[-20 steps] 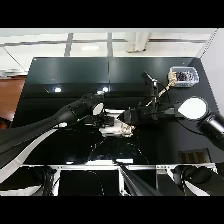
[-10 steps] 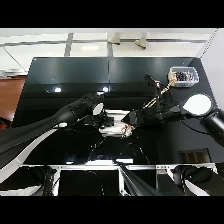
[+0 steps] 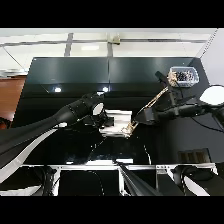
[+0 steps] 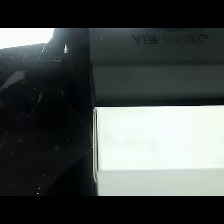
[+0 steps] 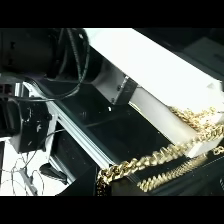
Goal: Fold the box and place the chain.
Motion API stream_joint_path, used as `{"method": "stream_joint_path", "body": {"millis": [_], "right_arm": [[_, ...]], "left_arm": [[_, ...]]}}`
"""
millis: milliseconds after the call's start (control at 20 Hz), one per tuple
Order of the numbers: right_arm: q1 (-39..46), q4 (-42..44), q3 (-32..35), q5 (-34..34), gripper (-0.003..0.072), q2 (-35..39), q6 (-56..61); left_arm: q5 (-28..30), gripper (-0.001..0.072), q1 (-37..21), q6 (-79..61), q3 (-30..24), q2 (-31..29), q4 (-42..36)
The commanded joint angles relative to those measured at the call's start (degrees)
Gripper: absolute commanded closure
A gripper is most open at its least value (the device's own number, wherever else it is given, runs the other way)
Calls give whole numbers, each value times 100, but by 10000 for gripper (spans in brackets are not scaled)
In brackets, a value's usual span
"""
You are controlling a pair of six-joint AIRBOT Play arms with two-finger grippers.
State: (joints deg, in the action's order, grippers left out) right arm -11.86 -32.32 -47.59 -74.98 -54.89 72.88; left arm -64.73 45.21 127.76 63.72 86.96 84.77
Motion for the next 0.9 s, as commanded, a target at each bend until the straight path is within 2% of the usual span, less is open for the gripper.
{"method": "stream_joint_path", "body": {"millis": [0,400,650,700,750,850], "right_arm": [[190,85,-20,-94,671,-22,-199],[-614,227,-17,599,671,-610,-286],[-935,214,-17,1381,656,-837,-280],[-933,212,-17,1377,474,-839,-280],[-907,201,-17,1360,370,-839,-282],[-605,177,-22,1169,369,-839,-286]], "left_arm": [[-7,679,-2,-2,2,0,2],[-4,679,-2,-2,2,-2,0],[-9,679,-2,-2,2,-2,0],[-11,679,-2,-2,2,-2,0],[-15,679,-2,-2,2,-2,0],[-28,679,-2,-2,2,-2,0]]}}
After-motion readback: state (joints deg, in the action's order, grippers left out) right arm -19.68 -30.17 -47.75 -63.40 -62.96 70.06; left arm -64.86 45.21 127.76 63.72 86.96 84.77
